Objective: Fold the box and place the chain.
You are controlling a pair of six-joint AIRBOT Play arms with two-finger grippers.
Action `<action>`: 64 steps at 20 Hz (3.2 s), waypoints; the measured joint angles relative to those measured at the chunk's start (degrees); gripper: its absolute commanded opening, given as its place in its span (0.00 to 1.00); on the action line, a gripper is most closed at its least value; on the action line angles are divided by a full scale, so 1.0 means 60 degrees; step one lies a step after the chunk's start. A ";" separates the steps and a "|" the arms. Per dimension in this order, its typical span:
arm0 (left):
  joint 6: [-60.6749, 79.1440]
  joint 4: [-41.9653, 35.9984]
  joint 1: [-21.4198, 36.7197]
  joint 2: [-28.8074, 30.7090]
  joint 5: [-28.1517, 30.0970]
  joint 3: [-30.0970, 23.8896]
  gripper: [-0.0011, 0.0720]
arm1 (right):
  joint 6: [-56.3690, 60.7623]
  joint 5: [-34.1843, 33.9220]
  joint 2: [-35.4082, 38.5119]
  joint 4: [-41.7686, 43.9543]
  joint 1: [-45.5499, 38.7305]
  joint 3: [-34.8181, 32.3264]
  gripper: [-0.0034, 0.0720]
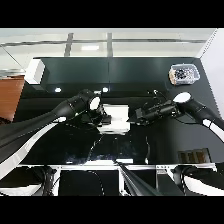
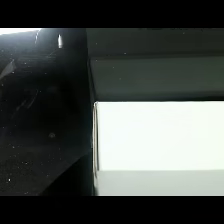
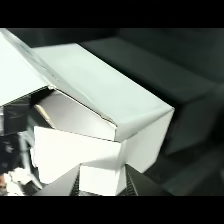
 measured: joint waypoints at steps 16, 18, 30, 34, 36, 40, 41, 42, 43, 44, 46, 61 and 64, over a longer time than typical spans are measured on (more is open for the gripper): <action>0.0000 0.0000 0.0000 0.0000 0.0004 0.0000 0.05 | 0.4237 -0.1322 -0.0011 -0.3311 0.2189 0.1311 0.44; 0.0000 0.0000 0.0000 0.0000 0.0004 0.0000 0.05 | 0.4725 -0.1479 -0.0022 -0.3665 0.2404 0.1373 0.44; 0.0000 0.0004 0.0000 0.0000 0.0000 0.0000 0.05 | 0.8251 -0.0871 -0.1271 -0.7005 0.3974 0.2991 0.36; 0.0000 0.0000 0.0000 0.0000 0.0000 0.0000 0.05 | 0.9500 -0.0535 -0.1541 -0.8167 0.4579 0.3300 0.35; 0.0000 0.0000 -0.0004 0.0000 0.0000 0.0000 0.05 | 0.9945 -0.0372 -0.1683 -0.8517 0.4787 0.3359 0.35; 0.0000 0.0000 0.0000 0.0000 0.0000 0.0000 0.05 | 1.0601 -0.0168 -0.1894 -0.8899 0.4983 0.3421 0.30; 0.0000 0.0000 -0.0004 0.0000 0.0000 0.0000 0.05 | 1.0706 -0.0138 -0.1912 -0.8972 0.5005 0.3428 0.24; 0.0000 0.0000 -0.0004 0.0000 -0.0004 0.0000 0.05 | 1.0790 -0.0124 -0.1931 -0.9027 0.5016 0.3435 0.07; 0.0000 -0.0025 -0.0004 0.0000 0.0011 0.0004 0.05 | 1.0939 -0.0124 -0.1945 -0.9060 0.5042 0.3435 0.07; -0.0055 -0.0047 -0.0004 0.0000 0.0015 0.0000 0.05 | 1.0998 -0.0087 -0.1953 -0.9103 0.5056 0.3435 0.07; -0.0036 -0.0029 -0.0011 -0.0004 0.0022 0.0000 0.05 | 1.1056 -0.0066 -0.1963 -0.9147 0.5085 0.3435 0.07; 0.0036 0.0011 -0.0011 -0.0004 -0.0025 0.0000 0.05 | 1.1096 -0.0022 -0.1942 -0.9216 0.5107 0.3530 0.41; 0.0011 0.0007 -0.0011 0.0000 -0.0025 0.0000 0.05 | 1.1089 0.0029 -0.1858 -0.9235 0.5107 0.3770 0.41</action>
